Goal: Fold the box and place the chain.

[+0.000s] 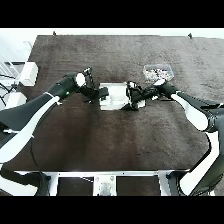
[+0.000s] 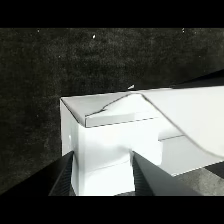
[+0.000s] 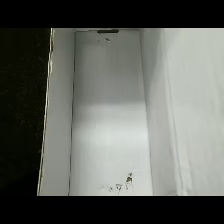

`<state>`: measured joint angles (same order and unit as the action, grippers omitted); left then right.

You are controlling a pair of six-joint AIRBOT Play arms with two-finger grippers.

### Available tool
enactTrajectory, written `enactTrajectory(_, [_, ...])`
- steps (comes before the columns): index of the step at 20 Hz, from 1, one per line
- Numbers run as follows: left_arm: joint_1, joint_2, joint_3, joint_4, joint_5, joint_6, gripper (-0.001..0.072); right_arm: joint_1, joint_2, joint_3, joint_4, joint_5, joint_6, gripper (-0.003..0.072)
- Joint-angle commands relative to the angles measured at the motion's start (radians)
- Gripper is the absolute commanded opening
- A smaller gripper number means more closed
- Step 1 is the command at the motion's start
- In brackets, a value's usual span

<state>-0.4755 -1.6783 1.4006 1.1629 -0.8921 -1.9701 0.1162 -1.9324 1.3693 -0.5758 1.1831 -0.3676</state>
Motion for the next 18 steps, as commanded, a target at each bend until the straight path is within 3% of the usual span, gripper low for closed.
enactTrajectory(1, [-0.013,-0.001,0.001,0.014,0.011,-0.016,0.0417,0.001,0.0,0.0,0.0,0.0,0.0,0.0597])
enactTrajectory(7, [-0.024,-0.007,0.007,0.07,0.007,-0.046,0.0417,0.001,0.0,0.0,0.0,0.0,0.0,0.0596])
enactTrajectory(12, [-0.029,-0.098,0.154,0.149,-0.147,-0.05,0.0417,0.001,0.0,0.0,0.0,0.0,0.0,0.0597])
enactTrajectory(18, [-0.07,-0.186,0.263,0.264,-0.267,-0.115,0.0418,0.001,0.0,0.0,0.0,0.0,0.0,0.0596])
